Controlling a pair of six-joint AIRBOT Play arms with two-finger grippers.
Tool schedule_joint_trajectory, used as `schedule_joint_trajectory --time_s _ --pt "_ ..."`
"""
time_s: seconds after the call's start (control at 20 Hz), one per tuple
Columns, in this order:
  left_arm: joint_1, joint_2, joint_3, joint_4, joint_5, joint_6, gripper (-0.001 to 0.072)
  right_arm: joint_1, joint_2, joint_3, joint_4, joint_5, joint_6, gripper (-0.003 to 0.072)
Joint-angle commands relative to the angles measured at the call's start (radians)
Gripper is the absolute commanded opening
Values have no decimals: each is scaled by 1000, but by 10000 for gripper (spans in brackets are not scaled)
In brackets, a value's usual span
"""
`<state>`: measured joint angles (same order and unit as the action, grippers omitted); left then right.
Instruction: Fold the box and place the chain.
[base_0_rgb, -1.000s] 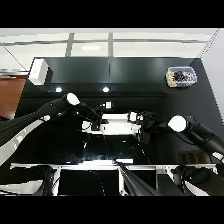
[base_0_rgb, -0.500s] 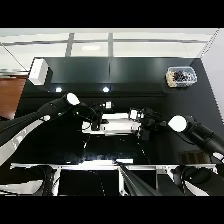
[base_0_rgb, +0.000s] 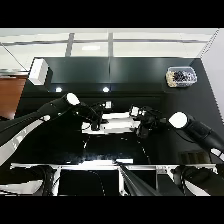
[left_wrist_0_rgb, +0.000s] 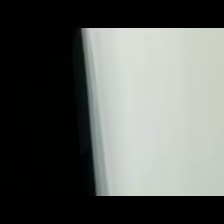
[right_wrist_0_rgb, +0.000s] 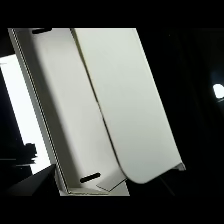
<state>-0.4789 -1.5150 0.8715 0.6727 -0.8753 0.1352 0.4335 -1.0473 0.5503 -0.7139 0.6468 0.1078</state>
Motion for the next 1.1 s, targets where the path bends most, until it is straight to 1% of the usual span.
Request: schedule_joint_trajectory --time_s 0.0,0.05,0.15,0.25,0.45,0.7,1.05 --pt "0 1 0 0 0 0 25 -65 -47 1 220 102 -232 680" --pt "0 1 0 0 0 0 26 -78 -63 1 249 113 -268 680" --pt "0 1 0 0 0 0 26 -80 -92 1 245 117 -291 680" --pt "0 1 0 0 0 0 25 -75 -119 0 240 147 -323 680" --pt "0 1 0 0 0 -1 25 -70 -151 0 138 124 -322 680" --pt "0 1 0 0 0 0 26 -70 -199 0 134 104 -315 679" --pt "0 1 0 0 0 0 26 -66 -199 0 150 89 -332 680"
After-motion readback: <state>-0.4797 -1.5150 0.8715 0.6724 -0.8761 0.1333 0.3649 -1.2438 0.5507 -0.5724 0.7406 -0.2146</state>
